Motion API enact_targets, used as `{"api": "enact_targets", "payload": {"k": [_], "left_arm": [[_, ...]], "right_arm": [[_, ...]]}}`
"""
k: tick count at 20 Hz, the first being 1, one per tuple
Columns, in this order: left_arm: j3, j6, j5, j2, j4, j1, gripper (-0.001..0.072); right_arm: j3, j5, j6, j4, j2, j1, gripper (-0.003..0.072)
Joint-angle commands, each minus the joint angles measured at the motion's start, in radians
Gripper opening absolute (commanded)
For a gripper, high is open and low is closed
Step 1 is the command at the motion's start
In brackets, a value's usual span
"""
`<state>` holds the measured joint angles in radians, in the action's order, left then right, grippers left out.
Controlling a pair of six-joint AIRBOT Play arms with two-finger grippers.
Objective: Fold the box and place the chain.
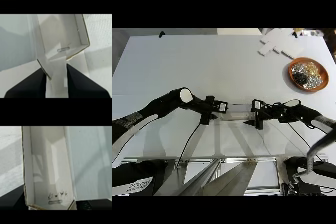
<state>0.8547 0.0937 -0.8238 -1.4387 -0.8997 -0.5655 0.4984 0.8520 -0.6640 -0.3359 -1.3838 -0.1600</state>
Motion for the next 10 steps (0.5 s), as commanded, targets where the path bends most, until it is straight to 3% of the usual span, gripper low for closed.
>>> {"api": "enact_targets", "payload": {"k": [1,10], "left_arm": [[0.000,0.000,-0.002,0.000,0.010,-0.012,0.0271],[0.000,0.000,0.031,-0.001,0.038,-0.027,0.0269]], "right_arm": [[0.000,0.000,0.000,0.000,0.000,0.000,0.0457],[0.000,0.000,0.000,0.000,0.000,0.000,0.0457]]}}
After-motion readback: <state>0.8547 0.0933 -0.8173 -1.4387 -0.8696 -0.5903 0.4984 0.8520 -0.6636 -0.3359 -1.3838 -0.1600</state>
